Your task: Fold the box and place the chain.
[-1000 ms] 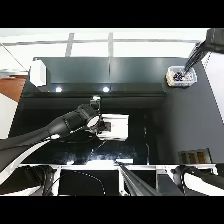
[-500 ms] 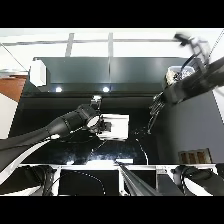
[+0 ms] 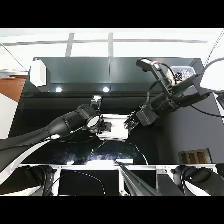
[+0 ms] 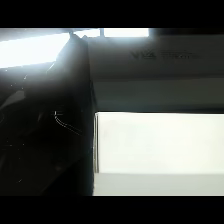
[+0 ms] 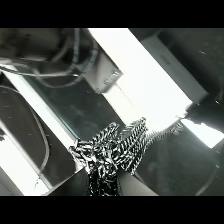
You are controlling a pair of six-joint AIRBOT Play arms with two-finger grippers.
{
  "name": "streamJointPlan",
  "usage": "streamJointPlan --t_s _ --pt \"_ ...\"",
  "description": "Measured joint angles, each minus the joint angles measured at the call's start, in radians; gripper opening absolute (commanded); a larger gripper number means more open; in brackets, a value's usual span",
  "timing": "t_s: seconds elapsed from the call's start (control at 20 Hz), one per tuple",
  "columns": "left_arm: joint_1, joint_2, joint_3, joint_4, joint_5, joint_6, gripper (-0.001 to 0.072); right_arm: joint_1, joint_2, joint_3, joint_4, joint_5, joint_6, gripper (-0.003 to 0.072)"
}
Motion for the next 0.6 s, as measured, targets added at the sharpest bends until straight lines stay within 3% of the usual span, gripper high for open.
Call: streamJointPlan --t_s 0.25,0.6 --pt "0.000 0.000 0.000 0.000 -0.002 0.000 0.0029 0.009 0.000 0.009 0.064 -0.026 -0.024 0.0023" --pt "0.000 0.000 0.000 0.000 -0.002 0.000 0.0028 0.011 0.000 0.136 0.155 -0.048 -0.045 0.0023"
